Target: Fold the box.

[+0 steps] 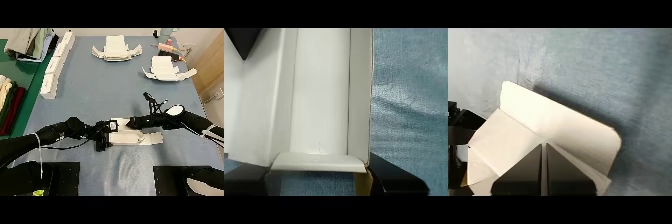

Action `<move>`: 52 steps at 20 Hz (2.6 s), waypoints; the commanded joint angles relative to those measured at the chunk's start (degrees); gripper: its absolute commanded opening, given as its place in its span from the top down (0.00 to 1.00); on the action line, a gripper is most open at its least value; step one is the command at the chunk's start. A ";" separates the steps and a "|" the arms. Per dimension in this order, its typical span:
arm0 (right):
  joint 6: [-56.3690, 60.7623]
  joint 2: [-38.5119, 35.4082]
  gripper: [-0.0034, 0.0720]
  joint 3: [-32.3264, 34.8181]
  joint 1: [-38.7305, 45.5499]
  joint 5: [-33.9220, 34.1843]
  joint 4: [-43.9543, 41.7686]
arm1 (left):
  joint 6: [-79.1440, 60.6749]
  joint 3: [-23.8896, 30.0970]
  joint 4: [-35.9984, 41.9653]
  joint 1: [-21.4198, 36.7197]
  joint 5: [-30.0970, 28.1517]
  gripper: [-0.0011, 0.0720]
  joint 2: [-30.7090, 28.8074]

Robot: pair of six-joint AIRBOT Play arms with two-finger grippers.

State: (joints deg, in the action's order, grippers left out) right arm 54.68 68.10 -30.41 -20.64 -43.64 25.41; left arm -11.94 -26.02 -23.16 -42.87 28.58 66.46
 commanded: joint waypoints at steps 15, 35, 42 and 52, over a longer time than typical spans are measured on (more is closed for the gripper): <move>-3.65 -29.05 0.87 -1.49 -0.04 -19.96 17.92 | -0.04 -0.04 -0.02 0.00 0.00 0.40 0.02; -49.24 -27.67 0.50 9.84 -0.07 -7.39 29.27 | -0.04 -0.04 -0.02 0.00 0.00 0.40 0.02; -53.68 -24.48 0.76 9.86 -3.50 -4.24 23.19 | -0.04 -0.04 -0.02 0.00 0.00 0.40 0.02; -50.51 -20.24 0.16 9.84 -7.69 -0.28 22.38 | -0.04 -0.04 -0.02 0.00 0.00 0.40 0.02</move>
State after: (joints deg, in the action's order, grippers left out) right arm 2.28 47.29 -20.60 -27.97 -44.10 47.92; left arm -12.05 -26.02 -23.20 -42.89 28.58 66.46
